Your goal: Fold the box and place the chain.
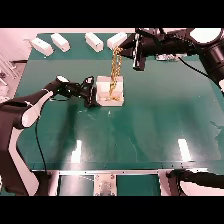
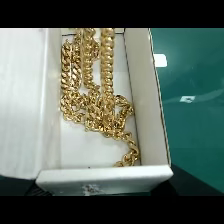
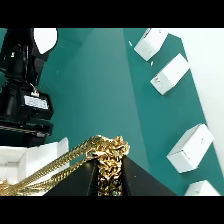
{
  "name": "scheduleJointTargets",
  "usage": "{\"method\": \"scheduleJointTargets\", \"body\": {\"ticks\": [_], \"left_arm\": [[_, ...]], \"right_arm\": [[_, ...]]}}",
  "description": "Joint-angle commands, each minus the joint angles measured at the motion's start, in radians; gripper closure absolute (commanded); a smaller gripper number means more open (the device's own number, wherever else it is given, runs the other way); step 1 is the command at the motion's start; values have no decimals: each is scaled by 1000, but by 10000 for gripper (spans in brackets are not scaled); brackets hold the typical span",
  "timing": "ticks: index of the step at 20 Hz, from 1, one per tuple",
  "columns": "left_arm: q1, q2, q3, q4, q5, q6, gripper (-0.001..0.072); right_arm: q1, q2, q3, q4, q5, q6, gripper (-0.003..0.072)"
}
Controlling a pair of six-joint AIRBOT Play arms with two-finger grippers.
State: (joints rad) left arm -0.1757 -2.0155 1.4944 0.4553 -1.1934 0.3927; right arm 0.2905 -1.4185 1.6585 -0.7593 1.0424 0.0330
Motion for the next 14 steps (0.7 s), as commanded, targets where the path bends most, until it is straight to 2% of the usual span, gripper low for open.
{"method": "scheduleJointTargets", "body": {"ticks": [1,14], "left_arm": [[0,1,0,0,0,0,176],[0,1,0,0,0,0,176]], "right_arm": [[3,-33,-26,0,2,24,686],[14,-252,-257,64,21,64,686]]}}
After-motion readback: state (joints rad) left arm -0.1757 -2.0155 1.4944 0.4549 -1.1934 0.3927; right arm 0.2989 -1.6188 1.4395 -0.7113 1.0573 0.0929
